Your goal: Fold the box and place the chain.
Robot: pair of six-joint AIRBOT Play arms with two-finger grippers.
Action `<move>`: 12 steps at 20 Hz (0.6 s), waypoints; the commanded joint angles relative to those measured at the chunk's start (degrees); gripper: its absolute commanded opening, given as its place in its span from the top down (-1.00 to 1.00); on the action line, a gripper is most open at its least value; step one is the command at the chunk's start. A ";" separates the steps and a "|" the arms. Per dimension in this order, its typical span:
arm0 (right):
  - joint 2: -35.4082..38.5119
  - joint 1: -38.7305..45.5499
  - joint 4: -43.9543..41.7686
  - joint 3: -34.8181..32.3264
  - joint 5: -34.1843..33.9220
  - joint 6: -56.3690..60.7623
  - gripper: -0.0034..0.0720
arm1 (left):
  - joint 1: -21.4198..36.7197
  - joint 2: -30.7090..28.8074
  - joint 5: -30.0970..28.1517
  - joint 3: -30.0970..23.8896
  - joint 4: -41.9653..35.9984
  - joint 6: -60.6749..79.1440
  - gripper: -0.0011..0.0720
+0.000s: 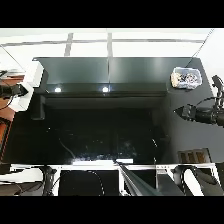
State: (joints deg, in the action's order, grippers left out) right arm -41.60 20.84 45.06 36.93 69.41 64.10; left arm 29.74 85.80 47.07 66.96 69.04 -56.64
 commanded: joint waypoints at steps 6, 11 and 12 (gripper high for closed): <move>0.02 0.00 -0.46 0.00 -2.12 1.09 0.88 | -3.23 7.45 -5.92 4.92 -0.61 3.13 -0.96; -0.17 -5.88 -3.93 0.00 -9.35 3.06 0.88 | -6.05 1.68 -5.55 11.26 -1.68 -4.28 -0.97; -0.83 -9.51 -4.13 0.02 -15.32 3.93 0.88 | -7.23 -0.07 -4.85 11.96 -3.58 -5.18 -0.97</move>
State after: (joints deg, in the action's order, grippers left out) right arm -41.85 16.71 42.11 36.93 63.53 66.52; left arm 24.60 89.03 41.60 76.03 67.66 -57.60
